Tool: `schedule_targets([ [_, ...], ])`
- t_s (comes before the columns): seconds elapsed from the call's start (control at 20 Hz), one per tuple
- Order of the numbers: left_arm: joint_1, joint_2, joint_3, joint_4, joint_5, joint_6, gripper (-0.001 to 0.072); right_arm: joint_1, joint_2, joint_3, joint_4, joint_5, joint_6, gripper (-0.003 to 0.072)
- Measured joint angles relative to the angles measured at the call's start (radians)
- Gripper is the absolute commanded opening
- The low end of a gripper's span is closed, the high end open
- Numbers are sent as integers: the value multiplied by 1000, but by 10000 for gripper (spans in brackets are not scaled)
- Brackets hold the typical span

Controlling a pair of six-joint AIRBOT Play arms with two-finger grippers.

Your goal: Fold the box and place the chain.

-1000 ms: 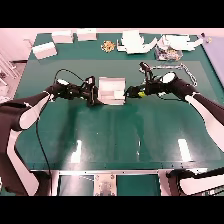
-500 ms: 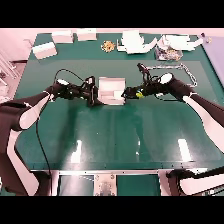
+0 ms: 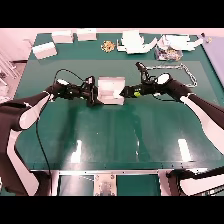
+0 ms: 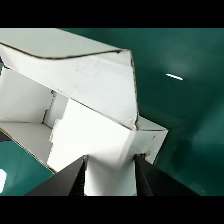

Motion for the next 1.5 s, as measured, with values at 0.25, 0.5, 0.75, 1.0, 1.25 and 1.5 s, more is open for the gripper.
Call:
schedule_targets([
  [0.25,0,0,0,0,1,2,513,15,0,2,-36,-15,31,324],
  [0.5,0,0,0,3,-5,3,513,41,0,19,-148,2,130,325],
  [0.75,-1,0,0,2,-5,3,513,71,0,69,-304,30,270,326],
  [1.0,-1,0,0,1,-3,2,513,90,0,133,-413,44,367,326],
  [1.25,-1,0,0,1,-2,2,513,115,0,158,-470,84,406,325],
  [1.5,-1,0,0,0,-2,2,513,129,0,169,-553,109,447,325],
])
